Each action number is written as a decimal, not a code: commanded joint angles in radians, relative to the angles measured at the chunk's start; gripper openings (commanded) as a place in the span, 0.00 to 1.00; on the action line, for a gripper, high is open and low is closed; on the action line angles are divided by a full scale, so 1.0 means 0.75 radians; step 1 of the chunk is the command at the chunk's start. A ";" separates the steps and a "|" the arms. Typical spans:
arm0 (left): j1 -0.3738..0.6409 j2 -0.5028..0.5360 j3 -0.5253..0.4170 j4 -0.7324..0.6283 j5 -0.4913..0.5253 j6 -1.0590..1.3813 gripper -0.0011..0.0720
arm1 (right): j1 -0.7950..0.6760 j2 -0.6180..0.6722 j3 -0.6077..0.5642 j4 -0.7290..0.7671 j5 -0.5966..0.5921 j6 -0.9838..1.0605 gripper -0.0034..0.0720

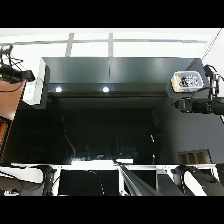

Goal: Fold the box and place the chain.

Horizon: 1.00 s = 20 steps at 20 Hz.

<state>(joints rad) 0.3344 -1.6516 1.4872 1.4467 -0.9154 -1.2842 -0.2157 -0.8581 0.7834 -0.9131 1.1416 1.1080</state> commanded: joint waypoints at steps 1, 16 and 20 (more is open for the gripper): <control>-0.014 0.062 0.186 -0.002 -0.219 -0.009 1.00 | -0.001 -0.001 0.000 -0.004 -0.001 -0.004 0.06; -0.432 1.448 -1.264 -0.205 0.361 -0.034 0.06 | 0.063 0.229 -0.446 0.080 -0.765 -0.407 0.06; -0.433 1.651 -1.419 -0.196 0.373 -0.033 0.06 | 0.064 0.229 -0.447 0.064 -0.715 -0.407 0.06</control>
<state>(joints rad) 0.0216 -0.5369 0.5411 1.3010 -0.6819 -1.3102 -0.1696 -0.6907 0.4717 -0.8600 0.6460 0.8139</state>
